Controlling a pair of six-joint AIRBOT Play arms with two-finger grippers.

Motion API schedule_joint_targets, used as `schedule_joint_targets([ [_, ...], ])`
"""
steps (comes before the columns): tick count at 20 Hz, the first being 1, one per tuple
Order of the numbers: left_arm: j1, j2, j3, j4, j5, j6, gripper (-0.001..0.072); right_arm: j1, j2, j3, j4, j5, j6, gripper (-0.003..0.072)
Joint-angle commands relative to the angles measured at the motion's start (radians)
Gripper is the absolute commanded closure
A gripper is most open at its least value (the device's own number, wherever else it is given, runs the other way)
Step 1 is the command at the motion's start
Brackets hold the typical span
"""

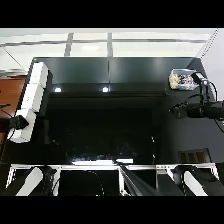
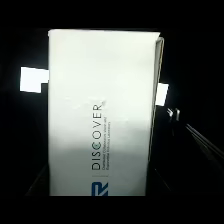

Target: Fold the box and place the chain.

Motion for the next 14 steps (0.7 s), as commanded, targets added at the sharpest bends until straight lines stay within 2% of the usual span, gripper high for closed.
schedule_joint_targets([
  [1, 0.019, -0.093, -0.005, -0.052, 0.139, 0.06, 0.0359, 0.0, 0.0, 0.0, 0.0, -0.005, 0.0, 0.0666],
  [2, 0.018, -0.111, -0.005, -0.064, 0.171, 0.06, 0.0358, 0.0, 0.0, 0.0, 0.0, -0.006, 0.0, 0.0667],
  [3, 0.018, -0.127, -0.005, -0.065, 0.187, 0.06, 0.0325, 0.0, 0.0, 0.0, 0.0, -0.008, 0.0, 0.0667],
  [5, 0.017, -0.146, -0.004, -0.065, 0.207, 0.061, 0.0041, 0.0, 0.0, 0.0, 0.0, -0.01, 0.0, 0.0667],
  [6, 0.011, -0.143, 0.006, -0.061, 0.21, 0.06, -0.0006, 0.0, 0.0, 0.0, 0.0, -0.01, 0.0, 0.0667],
  [9, -0.028, -0.104, 0.125, -0.048, 0.118, 0.058, -0.0005, 0.0, 0.0, 0.0, 0.005, -0.011, 0.0, 0.0666],
  [11, -0.092, -0.05, 0.217, -0.064, 0.082, 0.018, -0.0006, 0.01, 0.0, 0.0, 0.039, -0.038, -0.037, 0.0667],
  [14, -0.305, 0.034, 0.256, -0.101, 0.099, -0.092, 0.0014, 0.113, -0.005, 0.0, 0.128, -0.243, -0.068, 0.0667],
])
